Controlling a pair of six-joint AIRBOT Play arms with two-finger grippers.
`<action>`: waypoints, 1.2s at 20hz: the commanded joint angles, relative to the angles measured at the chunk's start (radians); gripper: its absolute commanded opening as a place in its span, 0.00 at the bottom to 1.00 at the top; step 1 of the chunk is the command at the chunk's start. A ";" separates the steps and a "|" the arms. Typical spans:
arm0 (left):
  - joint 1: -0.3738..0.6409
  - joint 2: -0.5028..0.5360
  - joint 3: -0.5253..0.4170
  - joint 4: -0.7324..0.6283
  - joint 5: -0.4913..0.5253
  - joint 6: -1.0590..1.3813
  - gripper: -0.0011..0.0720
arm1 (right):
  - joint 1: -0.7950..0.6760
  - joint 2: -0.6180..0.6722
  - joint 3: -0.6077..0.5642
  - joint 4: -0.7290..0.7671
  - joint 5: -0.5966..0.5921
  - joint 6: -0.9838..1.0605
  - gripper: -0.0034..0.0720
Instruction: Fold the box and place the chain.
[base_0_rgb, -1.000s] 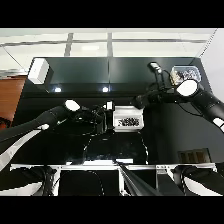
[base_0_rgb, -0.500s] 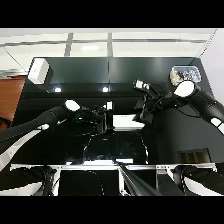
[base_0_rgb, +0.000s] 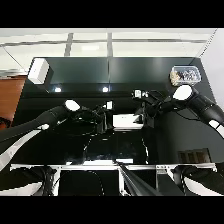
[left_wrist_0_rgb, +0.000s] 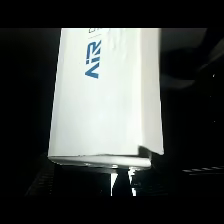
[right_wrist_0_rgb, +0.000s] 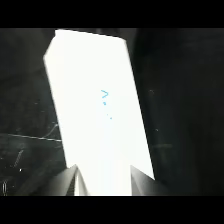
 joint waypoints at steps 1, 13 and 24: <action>-0.001 -0.001 0.000 0.001 -0.004 0.002 0.49 | 0.000 0.002 0.000 0.000 0.000 -0.013 0.41; -0.001 -0.001 0.000 0.001 -0.004 0.002 0.49 | 0.001 0.022 -0.001 0.009 -0.006 0.052 0.28; -0.001 -0.001 0.000 0.001 -0.004 0.002 0.49 | 0.001 0.009 -0.027 0.010 0.000 0.052 0.28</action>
